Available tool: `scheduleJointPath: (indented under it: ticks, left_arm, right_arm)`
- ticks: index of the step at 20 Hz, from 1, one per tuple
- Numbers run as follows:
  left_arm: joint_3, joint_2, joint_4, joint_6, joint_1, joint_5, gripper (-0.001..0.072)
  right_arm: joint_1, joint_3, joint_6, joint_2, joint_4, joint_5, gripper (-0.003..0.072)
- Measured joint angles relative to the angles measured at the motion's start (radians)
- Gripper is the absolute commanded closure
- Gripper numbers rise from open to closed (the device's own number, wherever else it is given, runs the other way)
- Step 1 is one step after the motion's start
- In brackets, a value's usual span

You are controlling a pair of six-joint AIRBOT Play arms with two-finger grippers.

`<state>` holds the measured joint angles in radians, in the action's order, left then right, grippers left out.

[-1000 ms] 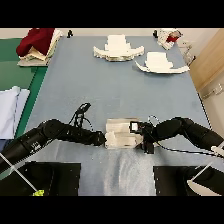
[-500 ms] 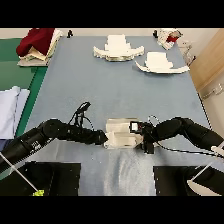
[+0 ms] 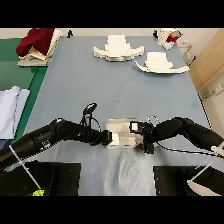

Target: Fold the box.

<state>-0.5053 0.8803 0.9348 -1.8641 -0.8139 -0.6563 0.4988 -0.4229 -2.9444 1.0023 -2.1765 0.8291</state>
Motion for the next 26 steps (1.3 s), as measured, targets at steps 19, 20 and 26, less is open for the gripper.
scheduleJointPath:
  ticks: [19, 20, 26]
  left_arm:
    - [-0.449, 0.439, 0.553, -0.656, -0.242, -0.393, 0.0368]
    - [-0.459, 0.455, 0.556, -0.660, -0.243, -0.403, 0.0368]
    - [-0.481, 0.497, 0.568, -0.696, -0.246, -0.454, 0.0696]
  right_arm:
    - [0.000, 0.000, 0.000, 0.000, 0.000, 0.000, 0.0237]
    - [0.000, 0.000, 0.000, 0.000, 0.000, 0.000, 0.0237]
    - [0.000, 0.000, 0.000, 0.000, 0.000, 0.000, 0.0237]
